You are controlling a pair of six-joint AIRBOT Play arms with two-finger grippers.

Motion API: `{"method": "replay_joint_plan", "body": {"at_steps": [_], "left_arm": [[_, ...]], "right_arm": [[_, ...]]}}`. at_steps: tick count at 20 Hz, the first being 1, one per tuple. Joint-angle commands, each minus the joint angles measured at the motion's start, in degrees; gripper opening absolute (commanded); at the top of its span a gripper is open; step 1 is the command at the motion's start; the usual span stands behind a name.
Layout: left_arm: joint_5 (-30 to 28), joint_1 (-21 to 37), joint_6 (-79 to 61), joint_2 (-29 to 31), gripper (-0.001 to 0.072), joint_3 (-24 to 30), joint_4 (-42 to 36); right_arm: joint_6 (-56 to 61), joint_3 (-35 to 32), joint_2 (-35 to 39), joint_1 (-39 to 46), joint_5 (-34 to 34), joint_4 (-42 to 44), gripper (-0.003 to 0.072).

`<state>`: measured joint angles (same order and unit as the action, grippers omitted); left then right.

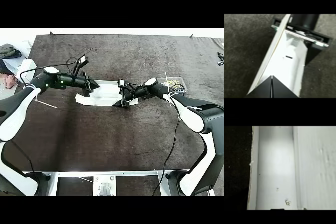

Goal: Fold the box and place the chain.

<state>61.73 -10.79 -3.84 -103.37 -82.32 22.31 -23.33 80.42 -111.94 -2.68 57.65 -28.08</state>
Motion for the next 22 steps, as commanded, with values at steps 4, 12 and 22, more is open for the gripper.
{"method": "replay_joint_plan", "body": {"at_steps": [4,12,22], "left_arm": [[-3.39,-0.07,1.84,-4.63,0.0007,-3.45,1.29],[-5.46,-0.07,2.23,-5.77,0.0008,-3.19,1.81],[-7.48,-1.31,8.94,-5.81,0.0008,-3.19,10.34]], "right_arm": [[-0.02,0.04,0.02,0.00,0.02,0.02,0.0267],[-0.02,0.04,0.02,0.00,0.02,0.02,0.0267],[-0.02,0.04,0.02,0.02,0.02,0.02,0.0267]]}}
